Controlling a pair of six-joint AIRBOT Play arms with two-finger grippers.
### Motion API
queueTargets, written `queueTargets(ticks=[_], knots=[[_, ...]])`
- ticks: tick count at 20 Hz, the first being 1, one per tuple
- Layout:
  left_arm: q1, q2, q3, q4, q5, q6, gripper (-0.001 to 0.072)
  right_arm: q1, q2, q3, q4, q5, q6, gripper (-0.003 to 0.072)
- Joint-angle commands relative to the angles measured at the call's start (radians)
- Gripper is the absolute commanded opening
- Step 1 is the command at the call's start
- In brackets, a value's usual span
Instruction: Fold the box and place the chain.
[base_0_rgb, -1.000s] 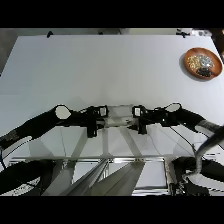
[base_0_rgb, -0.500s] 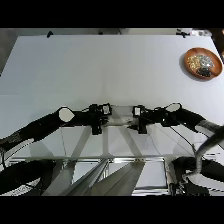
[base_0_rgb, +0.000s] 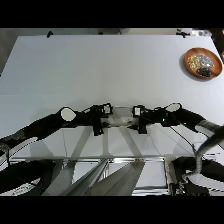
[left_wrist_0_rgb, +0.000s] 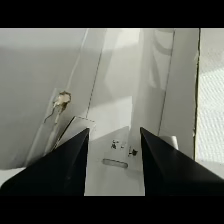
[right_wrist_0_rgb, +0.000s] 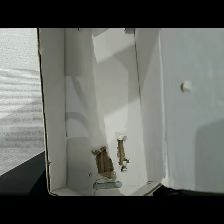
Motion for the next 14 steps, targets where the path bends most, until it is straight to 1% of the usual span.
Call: queueTargets(ticks=[1,4,6,8,10,11,12,14], knots=[[0.0,-0.006,0.0,-0.015,0.003,0.003,0.0401,0.0,0.001,0.0,0.0,0.001,0.0,0.0403],[0.0,0.006,0.0,-0.051,-0.009,-0.028,0.0393,0.0,0.001,0.0,0.0,0.001,0.0,0.0403],[0.002,0.042,0.0,-0.047,-0.018,-0.113,0.0393,0.0,0.001,0.0,0.0,0.001,0.0,0.0403],[0.005,0.093,0.0,0.005,-0.058,-0.196,0.0393,0.0,0.001,0.0,0.0,0.001,0.0,0.0403],[0.027,0.148,0.0,0.097,-0.142,-0.313,0.0389,0.0,0.001,0.0,0.0,0.001,0.0,0.0403],[0.045,0.173,0.0,0.14,-0.198,-0.369,0.035,0.0,0.001,0.0,0.0,0.001,0.0,0.0403],[0.07,0.2,0.0,0.185,-0.269,-0.415,0.0272,0.0,0.001,0.0,0.0,0.001,0.0,0.0403],[0.129,0.245,0.0,0.241,-0.415,-0.48,0.0175,0.0,0.001,0.0,0.0,0.001,0.0,0.0403]])
